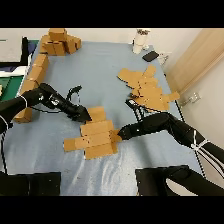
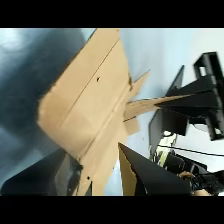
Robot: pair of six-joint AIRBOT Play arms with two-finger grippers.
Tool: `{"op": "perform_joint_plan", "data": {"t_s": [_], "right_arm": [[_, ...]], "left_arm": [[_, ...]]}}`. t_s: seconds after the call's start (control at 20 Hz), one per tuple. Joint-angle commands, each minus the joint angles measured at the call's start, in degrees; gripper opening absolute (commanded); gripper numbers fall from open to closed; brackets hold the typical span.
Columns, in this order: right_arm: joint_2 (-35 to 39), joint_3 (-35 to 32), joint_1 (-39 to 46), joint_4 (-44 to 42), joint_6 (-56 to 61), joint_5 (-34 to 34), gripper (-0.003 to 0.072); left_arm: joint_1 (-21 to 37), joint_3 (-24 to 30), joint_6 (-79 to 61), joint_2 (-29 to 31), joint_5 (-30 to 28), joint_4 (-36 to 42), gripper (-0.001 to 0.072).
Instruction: Fold the box.
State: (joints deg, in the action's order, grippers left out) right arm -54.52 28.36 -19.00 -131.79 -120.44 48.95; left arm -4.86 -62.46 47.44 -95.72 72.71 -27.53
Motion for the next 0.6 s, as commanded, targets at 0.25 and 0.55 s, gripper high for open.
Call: {"op": "perform_joint_plan", "data": {"t_s": [0.25, 0.55], "right_arm": [[0.07, 0.00, -0.07, 0.02, 0.02, 0.48, 0.0001], [0.09, 0.00, -0.07, 0.42, 0.02, 1.14, 0.0001]], "left_arm": [[-1.77, 0.02, -12.04, -0.20, 4.31, 6.32, 0.0434], [-3.65, 0.02, -16.74, -0.46, 4.02, 5.95, 0.0234]]}}
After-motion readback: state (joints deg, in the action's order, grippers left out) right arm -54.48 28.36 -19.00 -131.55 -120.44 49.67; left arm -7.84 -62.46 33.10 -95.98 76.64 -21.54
